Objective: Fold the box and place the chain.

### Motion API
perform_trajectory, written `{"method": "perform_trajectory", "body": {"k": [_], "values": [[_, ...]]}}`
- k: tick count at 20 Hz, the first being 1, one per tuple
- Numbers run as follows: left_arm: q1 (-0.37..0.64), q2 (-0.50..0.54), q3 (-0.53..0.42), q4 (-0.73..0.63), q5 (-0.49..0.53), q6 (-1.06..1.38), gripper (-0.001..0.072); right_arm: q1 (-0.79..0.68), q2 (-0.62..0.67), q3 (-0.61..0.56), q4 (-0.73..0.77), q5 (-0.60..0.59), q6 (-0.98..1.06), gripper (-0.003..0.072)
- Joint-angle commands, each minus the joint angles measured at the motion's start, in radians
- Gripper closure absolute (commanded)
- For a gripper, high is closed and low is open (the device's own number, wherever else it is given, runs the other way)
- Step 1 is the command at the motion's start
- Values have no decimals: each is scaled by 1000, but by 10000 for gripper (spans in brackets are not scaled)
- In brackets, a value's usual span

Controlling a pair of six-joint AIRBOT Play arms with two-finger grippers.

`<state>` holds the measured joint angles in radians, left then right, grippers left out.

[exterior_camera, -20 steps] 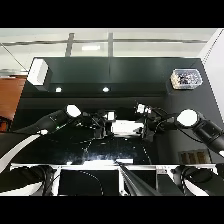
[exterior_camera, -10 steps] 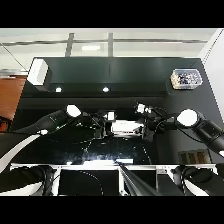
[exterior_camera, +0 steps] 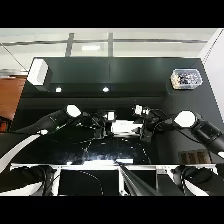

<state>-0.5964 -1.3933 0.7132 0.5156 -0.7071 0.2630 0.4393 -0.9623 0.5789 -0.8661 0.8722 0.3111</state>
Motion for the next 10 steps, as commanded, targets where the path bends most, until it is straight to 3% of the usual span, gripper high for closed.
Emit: {"method": "perform_trajectory", "body": {"k": [1, 10], "values": [[0, 0, -1, 0, 0, 0, 290, 5, -6, 0, -2, -9, 10, 307], [0, 0, -1, 0, 0, 0, 290, 5, -26, 0, 0, -9, 12, 308]]}}
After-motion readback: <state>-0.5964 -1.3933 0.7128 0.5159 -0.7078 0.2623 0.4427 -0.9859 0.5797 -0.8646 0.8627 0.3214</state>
